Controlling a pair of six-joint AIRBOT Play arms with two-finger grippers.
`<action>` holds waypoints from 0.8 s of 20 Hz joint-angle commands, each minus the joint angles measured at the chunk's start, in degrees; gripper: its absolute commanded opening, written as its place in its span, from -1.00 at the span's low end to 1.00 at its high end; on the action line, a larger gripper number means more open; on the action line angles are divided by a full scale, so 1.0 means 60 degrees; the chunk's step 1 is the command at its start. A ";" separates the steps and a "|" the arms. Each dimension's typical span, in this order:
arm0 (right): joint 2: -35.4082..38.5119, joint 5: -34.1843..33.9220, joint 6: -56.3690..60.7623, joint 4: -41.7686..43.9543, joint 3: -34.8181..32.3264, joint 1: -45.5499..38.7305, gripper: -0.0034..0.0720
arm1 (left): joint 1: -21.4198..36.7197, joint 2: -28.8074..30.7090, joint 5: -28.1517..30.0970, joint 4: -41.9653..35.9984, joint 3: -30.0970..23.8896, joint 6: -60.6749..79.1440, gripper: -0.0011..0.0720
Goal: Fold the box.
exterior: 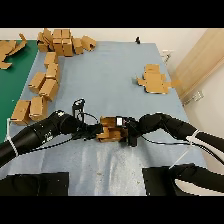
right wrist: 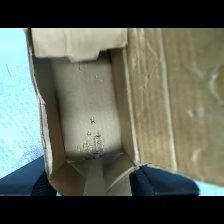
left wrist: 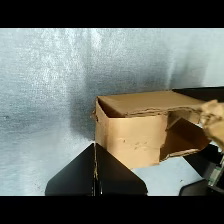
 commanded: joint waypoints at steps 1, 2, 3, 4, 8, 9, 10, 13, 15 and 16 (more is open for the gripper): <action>-0.0004 0.0000 0.0000 0.0004 -0.0007 0.0011 0.57 | 0.0157 0.0011 -0.0189 0.0084 0.0018 0.0080 -0.94; -0.0007 0.0004 0.0000 0.0000 -0.0007 0.0011 0.57 | 0.0197 0.0011 -0.0178 0.0084 0.0018 0.0091 -0.94; -0.0007 0.0004 0.0000 0.0000 -0.0007 0.0011 0.57 | 0.0193 0.0011 -0.0113 0.0066 0.0015 0.0200 -0.94; -0.0007 0.0004 0.0000 0.0004 -0.0007 0.0011 0.57 | 0.0193 0.0011 -0.0084 0.0022 0.0018 0.0255 -0.94; -0.0004 0.0004 0.0000 0.0000 -0.0007 0.0011 0.57 | 0.0193 0.0011 -0.0091 -0.0033 0.0029 0.0342 -0.78; -0.0007 0.0004 0.0000 0.0000 -0.0007 0.0011 0.56 | 0.0193 0.0011 -0.0091 -0.0131 0.0062 0.0426 -0.27; -0.0007 0.0004 0.0000 0.0000 -0.0007 0.0011 0.57 | 0.0193 0.0011 -0.0084 -0.0149 0.0087 0.0426 -0.25; -0.0007 0.0004 0.0000 0.0000 -0.0007 0.0011 0.57 | 0.0193 0.0011 -0.0091 -0.0157 0.0087 0.0426 -0.35; -0.0007 0.0004 0.0000 0.0000 -0.0007 0.0011 0.57 | 0.0193 0.0015 -0.0106 -0.0222 0.0087 0.0426 -0.35; -0.0007 0.0000 0.0000 0.0000 -0.0007 0.0011 0.57 | 0.0193 0.0051 -0.0120 -0.0237 0.0087 0.0426 -0.35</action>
